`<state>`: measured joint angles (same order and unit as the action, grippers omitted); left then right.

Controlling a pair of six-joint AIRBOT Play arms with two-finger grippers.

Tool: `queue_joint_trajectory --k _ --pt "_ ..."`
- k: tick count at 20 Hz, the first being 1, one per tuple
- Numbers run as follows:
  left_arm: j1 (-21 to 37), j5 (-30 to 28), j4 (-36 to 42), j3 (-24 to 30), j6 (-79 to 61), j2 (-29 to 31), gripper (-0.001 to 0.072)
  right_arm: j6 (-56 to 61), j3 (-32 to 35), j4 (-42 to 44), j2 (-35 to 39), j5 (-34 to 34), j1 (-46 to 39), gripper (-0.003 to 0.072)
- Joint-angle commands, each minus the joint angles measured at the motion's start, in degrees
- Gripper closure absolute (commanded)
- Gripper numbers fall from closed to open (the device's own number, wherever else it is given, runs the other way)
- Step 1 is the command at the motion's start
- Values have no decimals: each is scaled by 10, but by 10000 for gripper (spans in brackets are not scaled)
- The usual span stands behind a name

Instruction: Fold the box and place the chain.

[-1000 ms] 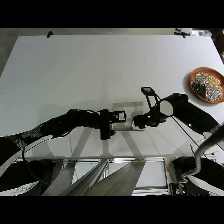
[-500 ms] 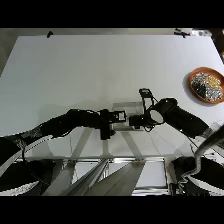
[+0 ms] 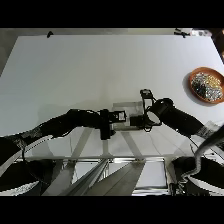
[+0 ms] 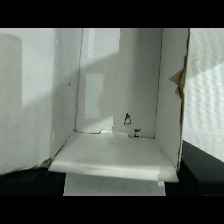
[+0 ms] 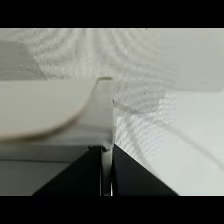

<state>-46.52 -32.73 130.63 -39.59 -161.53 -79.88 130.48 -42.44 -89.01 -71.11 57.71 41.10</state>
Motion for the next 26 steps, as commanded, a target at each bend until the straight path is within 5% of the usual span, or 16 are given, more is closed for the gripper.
queue_joint_trajectory --k 1,6,7,9,10,15,17,22,24,26 --pt "0 0 0 0 0 0 455 2 0 -2 -13 -1 7 449" --pt "0 0 0 0 0 0 455 2 0 -12 -28 -3 10 408" --pt "0 0 0 0 0 0 455 2 0 -15 -28 -3 10 435" --pt "0 0 0 0 0 0 455 2 0 -27 -28 -1 10 638" --pt "0 0 0 0 0 0 455 2 0 -27 -28 -1 10 670" --pt "0 0 0 0 0 0 455 0 0 -27 -28 -10 10 662" --pt "0 0 0 0 0 0 455 0 0 -26 -28 -16 10 547" --pt "0 0 0 0 0 0 455 0 0 -26 -28 -17 10 518" --pt "0 0 0 0 0 0 455 0 0 -26 -28 -18 10 667" --pt "0 0 0 0 0 1 455 0 0 -26 -28 -18 10 671"
